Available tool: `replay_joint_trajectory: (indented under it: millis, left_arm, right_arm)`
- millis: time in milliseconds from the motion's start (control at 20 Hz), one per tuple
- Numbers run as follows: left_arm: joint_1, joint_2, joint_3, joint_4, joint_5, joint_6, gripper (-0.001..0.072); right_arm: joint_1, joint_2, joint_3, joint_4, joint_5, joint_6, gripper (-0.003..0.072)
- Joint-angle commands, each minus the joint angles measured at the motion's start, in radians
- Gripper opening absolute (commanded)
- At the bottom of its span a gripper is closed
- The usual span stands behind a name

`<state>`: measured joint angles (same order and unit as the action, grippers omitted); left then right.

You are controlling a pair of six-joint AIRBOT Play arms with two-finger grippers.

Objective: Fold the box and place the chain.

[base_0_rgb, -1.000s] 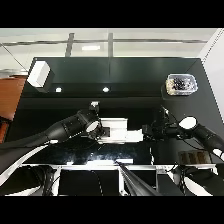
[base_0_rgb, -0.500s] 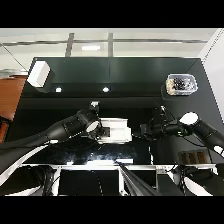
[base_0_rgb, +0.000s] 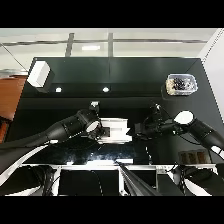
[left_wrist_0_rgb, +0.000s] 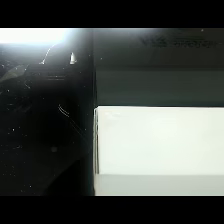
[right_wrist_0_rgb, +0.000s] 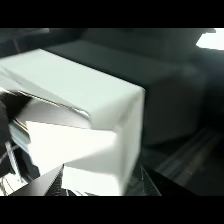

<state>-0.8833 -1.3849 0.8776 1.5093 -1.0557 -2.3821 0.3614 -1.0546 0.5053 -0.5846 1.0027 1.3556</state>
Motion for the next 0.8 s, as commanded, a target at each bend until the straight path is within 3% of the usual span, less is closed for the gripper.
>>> replay_joint_trajectory:
  millis: [0, 200, 250, 750]
  left_arm:
    - [0.000, 0.000, -0.001, 0.000, 0.000, 0.000, 0.0031]
    - [0.000, 0.000, -0.001, 0.000, 0.000, 0.000, 0.0031]
    - [0.000, 0.000, -0.001, 0.000, 0.000, 0.000, 0.0031]
    - [0.000, 0.000, -0.001, -0.001, 0.000, 0.000, 0.0031]
  right_arm:
    - [0.078, 0.000, 0.041, -0.019, -0.066, 0.110, 0.0549]
    - [0.124, 0.000, 0.043, -0.084, -0.090, 0.167, 0.0548]
    - [0.138, 0.000, 0.043, -0.105, -0.102, 0.171, 0.0485]
    - [0.164, -0.001, 0.080, -0.237, -0.137, 0.271, 0.0415]
